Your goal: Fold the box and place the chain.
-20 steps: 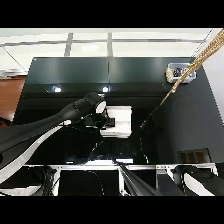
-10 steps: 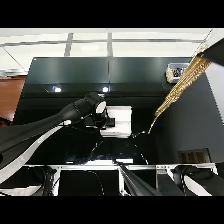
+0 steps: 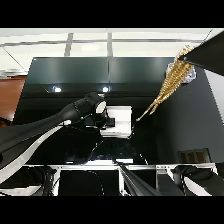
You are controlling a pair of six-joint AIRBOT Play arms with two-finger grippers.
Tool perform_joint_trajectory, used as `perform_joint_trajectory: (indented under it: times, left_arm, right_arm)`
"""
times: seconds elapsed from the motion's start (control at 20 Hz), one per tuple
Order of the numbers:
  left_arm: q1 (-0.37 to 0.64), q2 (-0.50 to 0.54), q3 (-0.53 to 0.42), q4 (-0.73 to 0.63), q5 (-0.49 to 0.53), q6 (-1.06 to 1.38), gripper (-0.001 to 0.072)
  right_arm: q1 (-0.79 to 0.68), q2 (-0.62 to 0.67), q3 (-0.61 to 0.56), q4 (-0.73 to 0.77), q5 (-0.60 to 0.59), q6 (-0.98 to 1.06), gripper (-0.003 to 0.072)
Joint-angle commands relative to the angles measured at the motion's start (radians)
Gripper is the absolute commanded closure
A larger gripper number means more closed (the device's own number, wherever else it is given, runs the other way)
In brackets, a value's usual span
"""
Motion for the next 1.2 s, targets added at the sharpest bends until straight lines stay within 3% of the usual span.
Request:
perform_joint_trajectory:
  times: [0.0,0.4,0.8,1.15]
  left_arm:
    - [0.0,0.0,0.001,0.0,0.0,0.0,0.0683]
    - [0.0,0.0,0.001,0.0,0.0,0.0,0.0683]
    - [0.0,0.0,0.001,0.0,0.0,0.0,0.0683]
    - [0.0,0.0,0.001,0.0,0.0,0.0,0.0683]
  right_arm:
    - [0.006,-0.004,-0.028,0.095,-0.111,-0.019,0.0675]
    - [0.006,-0.01,-0.042,0.24,-0.22,-0.035,0.0674]
    - [0.01,-0.021,-0.042,0.246,-0.245,-0.035,0.0674]
    - [0.1,-0.079,-0.042,0.24,-0.275,-0.042,0.0674]
